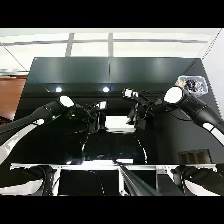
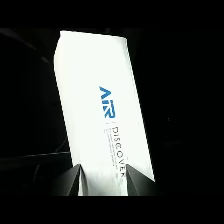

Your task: Fold the box and place the chain.

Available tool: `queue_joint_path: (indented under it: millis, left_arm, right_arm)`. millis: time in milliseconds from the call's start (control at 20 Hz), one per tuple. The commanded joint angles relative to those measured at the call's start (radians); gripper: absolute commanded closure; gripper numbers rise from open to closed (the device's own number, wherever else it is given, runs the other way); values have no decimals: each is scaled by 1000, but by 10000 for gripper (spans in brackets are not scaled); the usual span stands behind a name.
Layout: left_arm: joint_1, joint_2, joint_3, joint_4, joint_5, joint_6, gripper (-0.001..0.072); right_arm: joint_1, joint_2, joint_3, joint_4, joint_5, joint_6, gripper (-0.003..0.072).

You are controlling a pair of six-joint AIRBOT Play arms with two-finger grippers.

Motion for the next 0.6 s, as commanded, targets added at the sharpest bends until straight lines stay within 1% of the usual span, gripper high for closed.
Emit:
queue_joint_path:
  millis: [0,550]
  left_arm:
    - [-1,0,0,0,-2,1,422]
    - [-1,0,0,0,-2,1,421]
  right_arm:
    - [1,2,1,1,-16,31,380]
    - [11,-2,0,-4,-37,33,383]
